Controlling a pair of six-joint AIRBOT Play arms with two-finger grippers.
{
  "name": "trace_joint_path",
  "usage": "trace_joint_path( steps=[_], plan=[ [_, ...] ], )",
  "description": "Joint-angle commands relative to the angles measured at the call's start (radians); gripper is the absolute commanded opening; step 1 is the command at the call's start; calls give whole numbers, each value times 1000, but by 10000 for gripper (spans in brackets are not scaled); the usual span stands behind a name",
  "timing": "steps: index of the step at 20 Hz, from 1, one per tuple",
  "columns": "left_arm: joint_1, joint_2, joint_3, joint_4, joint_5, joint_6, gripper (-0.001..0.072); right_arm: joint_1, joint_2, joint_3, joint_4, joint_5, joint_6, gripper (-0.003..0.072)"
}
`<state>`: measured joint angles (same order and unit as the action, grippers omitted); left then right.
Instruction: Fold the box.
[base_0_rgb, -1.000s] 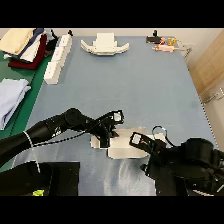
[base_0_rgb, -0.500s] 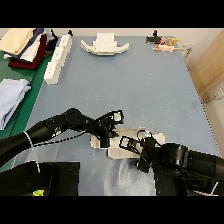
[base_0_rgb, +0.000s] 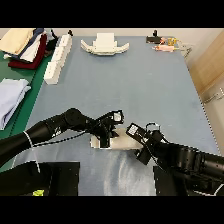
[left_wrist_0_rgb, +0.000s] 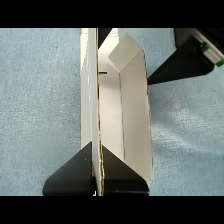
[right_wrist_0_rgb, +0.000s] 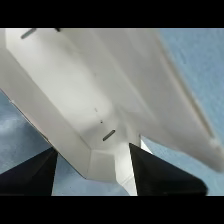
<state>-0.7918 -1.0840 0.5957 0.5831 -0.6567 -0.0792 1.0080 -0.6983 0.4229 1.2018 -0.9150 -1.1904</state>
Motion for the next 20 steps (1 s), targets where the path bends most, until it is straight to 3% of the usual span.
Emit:
trace_joint_path(
  steps=[1, 5, 10, 16, 20],
  plan=[
    [0, 0, 0, 0, 0, 0, 14, 1, 18, 1, -35, -43, 62, 701],
    [0, 0, 0, 0, 0, 0, 14, 1, 18, 1, -42, -42, 48, 707],
    [0, 0, 0, 0, 0, 0, 14, -85, 18, 0, 59, 55, -338, 718],
    [0, 0, 0, 0, 0, 0, 14, -484, 18, 1, 564, 68, -1023, 718],
    [0, 0, 0, 0, 0, 0, 14, -637, -39, 1, 780, 51, -1369, 717]
  ],
)
